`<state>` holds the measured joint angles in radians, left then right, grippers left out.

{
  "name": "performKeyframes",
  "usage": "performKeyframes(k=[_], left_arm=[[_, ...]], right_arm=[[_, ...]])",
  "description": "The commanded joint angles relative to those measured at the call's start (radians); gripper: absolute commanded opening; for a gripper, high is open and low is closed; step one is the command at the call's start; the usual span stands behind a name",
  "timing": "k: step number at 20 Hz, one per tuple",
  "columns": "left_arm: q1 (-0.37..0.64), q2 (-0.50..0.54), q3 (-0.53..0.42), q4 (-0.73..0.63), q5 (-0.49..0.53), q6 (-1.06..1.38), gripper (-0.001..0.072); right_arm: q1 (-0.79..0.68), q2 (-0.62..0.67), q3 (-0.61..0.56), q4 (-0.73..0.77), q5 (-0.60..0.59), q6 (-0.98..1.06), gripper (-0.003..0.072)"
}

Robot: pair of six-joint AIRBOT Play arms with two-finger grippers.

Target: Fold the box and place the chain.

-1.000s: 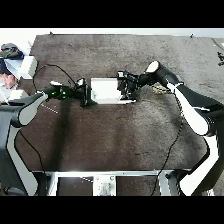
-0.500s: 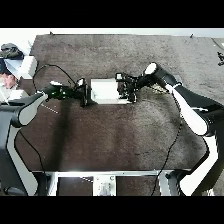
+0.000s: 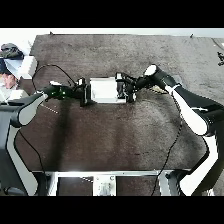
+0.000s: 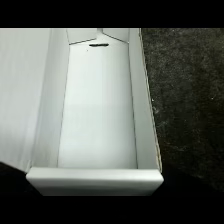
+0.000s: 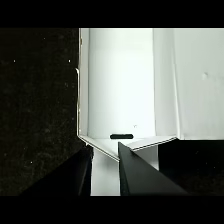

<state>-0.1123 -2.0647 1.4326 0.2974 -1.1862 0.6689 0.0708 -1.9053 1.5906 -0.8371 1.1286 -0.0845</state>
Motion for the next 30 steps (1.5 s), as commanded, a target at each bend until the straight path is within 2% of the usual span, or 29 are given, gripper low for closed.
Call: performKeyframes(k=[1,6,7,8,12,19,20,21,30], left_arm=[[-0.001,0.000,0.000,0.002,0.000,0.002,0.0285],[-0.001,0.000,0.000,0.001,0.000,0.002,0.0285],[-0.001,0.000,0.000,0.001,0.000,0.002,0.0286],[-0.001,0.000,0.000,0.002,0.000,0.002,0.0286],[-0.001,0.000,0.000,0.001,0.000,0.002,0.0286],[-0.001,0.000,0.000,0.002,0.000,0.002,0.0286],[-0.001,0.000,0.000,0.002,0.000,0.002,0.0286],[-0.001,0.000,0.000,0.001,0.000,0.002,0.0286],[-0.001,0.000,0.000,0.002,0.000,0.002,0.0285]], right_arm=[[0.001,0.000,0.000,0.031,-0.033,-0.002,0.0213],[0.000,0.000,0.000,-0.016,-0.039,-0.002,0.0220],[0.000,0.000,0.000,-0.036,-0.039,-0.002,0.0323],[0.000,0.000,0.000,-0.038,-0.045,-0.002,0.0377],[0.000,0.000,0.000,-0.057,-0.091,-0.002,0.0384],[-0.008,0.000,0.000,-0.062,-0.051,-0.002,0.0387],[-0.010,0.002,0.000,-0.068,-0.051,-0.002,0.0452],[-0.012,0.002,0.001,-0.067,-0.054,-0.001,0.0591],[-0.044,0.005,0.001,-0.087,-0.029,0.045,0.0590]])
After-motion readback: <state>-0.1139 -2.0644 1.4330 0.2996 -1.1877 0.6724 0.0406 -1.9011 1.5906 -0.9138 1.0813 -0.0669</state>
